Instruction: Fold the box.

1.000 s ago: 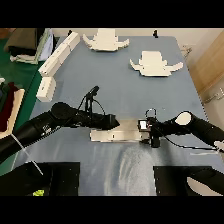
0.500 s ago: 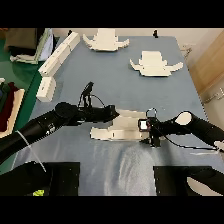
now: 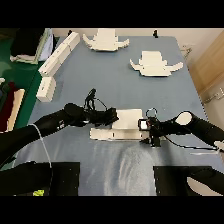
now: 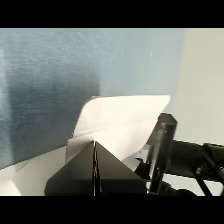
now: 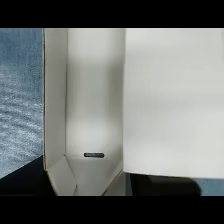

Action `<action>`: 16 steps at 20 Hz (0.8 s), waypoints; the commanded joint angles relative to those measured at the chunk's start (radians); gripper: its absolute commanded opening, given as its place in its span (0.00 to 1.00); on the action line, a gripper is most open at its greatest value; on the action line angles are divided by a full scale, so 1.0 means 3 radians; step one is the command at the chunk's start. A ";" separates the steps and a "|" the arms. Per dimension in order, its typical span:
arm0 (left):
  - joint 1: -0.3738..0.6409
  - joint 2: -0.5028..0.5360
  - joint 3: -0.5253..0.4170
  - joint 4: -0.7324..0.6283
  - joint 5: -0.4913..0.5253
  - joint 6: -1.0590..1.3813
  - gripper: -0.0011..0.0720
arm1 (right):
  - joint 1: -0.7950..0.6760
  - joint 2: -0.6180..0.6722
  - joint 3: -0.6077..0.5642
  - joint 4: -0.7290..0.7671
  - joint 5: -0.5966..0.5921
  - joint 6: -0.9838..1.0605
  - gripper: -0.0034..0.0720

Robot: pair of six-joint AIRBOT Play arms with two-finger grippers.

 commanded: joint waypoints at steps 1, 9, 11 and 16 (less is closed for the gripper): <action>0.0025 -0.0175 -0.0001 -0.0003 -0.0197 -0.0032 0.03 | 0.0003 -0.0001 -0.0001 -0.0003 0.0008 -0.0004 0.72; 0.0029 -0.0212 0.0069 -0.0011 -0.0314 0.0183 0.03 | 0.0003 -0.0001 -0.0001 -0.0001 0.0006 -0.0003 0.72; 0.0058 -0.0064 0.0238 -0.0032 -0.0298 0.0524 0.03 | 0.0001 -0.0001 -0.0001 -0.0001 0.0008 -0.0003 0.72; 0.0360 0.0669 0.0448 0.0117 -0.0324 0.1207 0.03 | 0.0001 -0.0001 0.0000 -0.0001 0.0006 -0.0003 0.72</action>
